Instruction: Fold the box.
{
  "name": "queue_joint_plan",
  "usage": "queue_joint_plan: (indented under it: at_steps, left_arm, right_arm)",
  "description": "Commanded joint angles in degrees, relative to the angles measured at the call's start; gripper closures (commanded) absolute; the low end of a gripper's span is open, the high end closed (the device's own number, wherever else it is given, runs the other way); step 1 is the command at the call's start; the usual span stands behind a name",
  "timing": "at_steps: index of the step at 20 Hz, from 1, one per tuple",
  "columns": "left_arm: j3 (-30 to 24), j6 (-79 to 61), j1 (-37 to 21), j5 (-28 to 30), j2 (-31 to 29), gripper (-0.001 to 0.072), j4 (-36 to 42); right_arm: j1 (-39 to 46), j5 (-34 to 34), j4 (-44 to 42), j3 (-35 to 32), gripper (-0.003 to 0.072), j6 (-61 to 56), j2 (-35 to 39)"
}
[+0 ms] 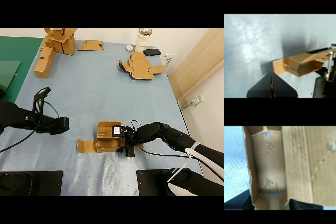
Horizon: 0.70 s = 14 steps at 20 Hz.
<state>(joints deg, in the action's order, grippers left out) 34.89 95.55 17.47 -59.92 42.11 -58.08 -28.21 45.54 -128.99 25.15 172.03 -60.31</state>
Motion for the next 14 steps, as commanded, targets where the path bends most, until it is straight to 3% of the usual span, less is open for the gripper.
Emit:
queue_joint_plan:
  at_steps: [1, 6, 11, 14]
  left_arm:
    - [-4.9, 1.9, -2.3, -3.0, 0.4, 0.0697, -0.4]
    - [-11.7, -2.7, 4.0, 5.9, 4.0, 0.0698, 9.0]
    - [-12.0, -2.7, 14.1, 15.0, 10.6, 0.0697, 11.9]
    - [-12.0, -2.7, 16.2, 16.6, 13.4, 0.0698, 13.2]
  right_arm:
    - [0.0, 0.0, 0.0, 0.0, 0.0180, 0.0, 0.0]
    - [0.0, 0.0, 0.0, 0.0, 0.0180, 0.0, 0.0]
    - [0.0, 0.0, 0.0, 0.0, 0.0180, 0.0, 0.0]
    - [0.0, 0.0, 0.0, 0.0, 0.0180, 0.0, 0.0]
